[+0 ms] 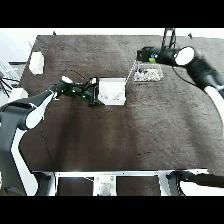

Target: Fold the box and place the chain.

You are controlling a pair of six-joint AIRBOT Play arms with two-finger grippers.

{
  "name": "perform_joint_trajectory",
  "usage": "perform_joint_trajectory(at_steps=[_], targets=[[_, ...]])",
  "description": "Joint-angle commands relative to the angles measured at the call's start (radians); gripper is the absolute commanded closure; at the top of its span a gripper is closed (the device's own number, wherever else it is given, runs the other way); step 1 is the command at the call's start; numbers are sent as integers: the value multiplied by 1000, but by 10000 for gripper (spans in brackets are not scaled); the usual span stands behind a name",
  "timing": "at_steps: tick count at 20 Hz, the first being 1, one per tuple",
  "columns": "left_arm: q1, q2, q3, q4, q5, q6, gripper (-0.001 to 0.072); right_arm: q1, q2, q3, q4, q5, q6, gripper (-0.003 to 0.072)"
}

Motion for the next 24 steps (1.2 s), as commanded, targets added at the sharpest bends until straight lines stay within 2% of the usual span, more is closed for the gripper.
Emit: perform_joint_trajectory(at_steps=[1, 5, 8, 15, 24], targets=[[1, 0, 1, 0, 0, 0, 419, 88, 189, 0, -298, 69, 169, 680], [1, 0, 1, 0, 0, 0, 419, 231, 313, 0, -454, 100, 266, 680], [1, 0, 1, 0, 1, 0, 419, 338, 352, 0, -526, 100, 322, 680], [1, 0, 1, 0, 0, 0, 420, 506, 323, 3, -577, 100, 466, 681], [1, 0, 1, 0, 0, 0, 419, 536, 225, 2, -591, 99, 561, 680]])
